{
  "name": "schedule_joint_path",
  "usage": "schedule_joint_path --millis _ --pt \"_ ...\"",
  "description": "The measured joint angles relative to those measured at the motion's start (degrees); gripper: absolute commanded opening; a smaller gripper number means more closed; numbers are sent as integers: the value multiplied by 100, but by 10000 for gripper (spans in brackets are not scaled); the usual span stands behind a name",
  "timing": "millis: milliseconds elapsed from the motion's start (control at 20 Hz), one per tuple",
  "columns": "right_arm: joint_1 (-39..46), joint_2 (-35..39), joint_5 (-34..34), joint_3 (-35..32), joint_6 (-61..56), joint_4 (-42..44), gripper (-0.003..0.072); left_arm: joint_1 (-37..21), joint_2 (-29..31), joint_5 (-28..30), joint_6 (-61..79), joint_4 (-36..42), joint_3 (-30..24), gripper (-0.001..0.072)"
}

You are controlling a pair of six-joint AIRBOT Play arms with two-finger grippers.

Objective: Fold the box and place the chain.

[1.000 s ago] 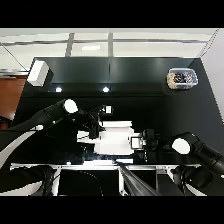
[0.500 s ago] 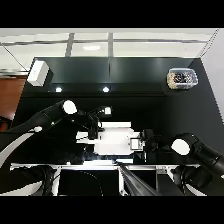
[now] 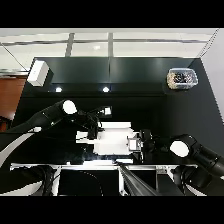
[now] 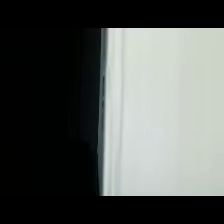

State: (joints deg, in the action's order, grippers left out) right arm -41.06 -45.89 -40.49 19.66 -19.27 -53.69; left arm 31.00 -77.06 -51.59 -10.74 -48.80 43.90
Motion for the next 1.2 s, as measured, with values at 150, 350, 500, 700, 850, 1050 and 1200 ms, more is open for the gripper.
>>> schedule_joint_path --millis 150,350,500,700,850,1050,1200 --pt "-11 -31 35 0 0 76 629 0 0 -2 0 0 0 29" --pt "-17 -160 44 0 0 118 629 0 0 -2 -2 2 0 29" --pt "-17 -245 37 0 17 144 629 0 0 -2 -2 2 0 29" --pt "-61 -326 35 0 74 319 629 0 0 0 -2 4 0 29" --pt "-221 -457 76 0 103 426 629 0 0 0 -2 4 0 29" --pt "-345 -544 439 0 105 494 629 0 0 2 -2 7 0 29" --pt "-376 -566 579 0 107 531 629 0 0 9 -4 7 0 29"
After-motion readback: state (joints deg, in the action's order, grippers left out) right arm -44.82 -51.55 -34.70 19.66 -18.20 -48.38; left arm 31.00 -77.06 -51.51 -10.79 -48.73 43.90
